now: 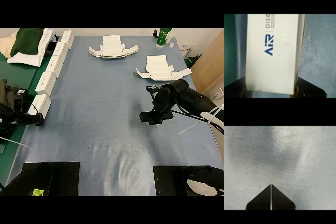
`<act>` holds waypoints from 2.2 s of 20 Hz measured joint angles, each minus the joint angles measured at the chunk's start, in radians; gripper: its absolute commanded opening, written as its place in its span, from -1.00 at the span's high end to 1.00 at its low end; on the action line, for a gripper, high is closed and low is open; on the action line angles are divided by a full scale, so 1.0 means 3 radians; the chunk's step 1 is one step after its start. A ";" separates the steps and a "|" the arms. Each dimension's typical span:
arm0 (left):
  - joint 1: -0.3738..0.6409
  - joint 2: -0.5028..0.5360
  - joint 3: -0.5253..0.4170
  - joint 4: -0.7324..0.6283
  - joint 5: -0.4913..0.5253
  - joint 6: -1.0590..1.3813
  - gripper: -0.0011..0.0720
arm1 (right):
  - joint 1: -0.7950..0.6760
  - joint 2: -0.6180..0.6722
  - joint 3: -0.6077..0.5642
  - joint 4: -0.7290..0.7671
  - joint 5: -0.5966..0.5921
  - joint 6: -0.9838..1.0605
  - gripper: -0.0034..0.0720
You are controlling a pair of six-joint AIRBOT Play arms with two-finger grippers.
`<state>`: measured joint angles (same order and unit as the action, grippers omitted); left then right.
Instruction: Fold the box.
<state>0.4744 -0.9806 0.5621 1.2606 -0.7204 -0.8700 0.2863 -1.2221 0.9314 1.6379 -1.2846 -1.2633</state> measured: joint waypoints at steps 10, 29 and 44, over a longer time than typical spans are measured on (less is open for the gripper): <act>0.0116 -0.0282 -0.0004 -0.0565 0.0380 0.0512 -0.51 | 0.0000 -0.0001 0.0001 0.0001 0.0000 0.0000 0.86; 0.0122 -0.0451 -0.0004 -0.0860 0.0715 0.0584 -0.52 | 0.0000 -0.0001 0.0001 0.0000 0.0000 -0.0001 0.86; 0.0126 0.0292 0.0371 -0.0042 -0.0486 0.0261 -0.64 | -0.0001 0.0000 0.0003 0.0010 -0.0001 0.0000 0.86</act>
<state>0.5121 -0.8928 0.6735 1.2480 -0.8661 -0.7918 0.2859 -1.2221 0.9321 1.6409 -1.2850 -1.2633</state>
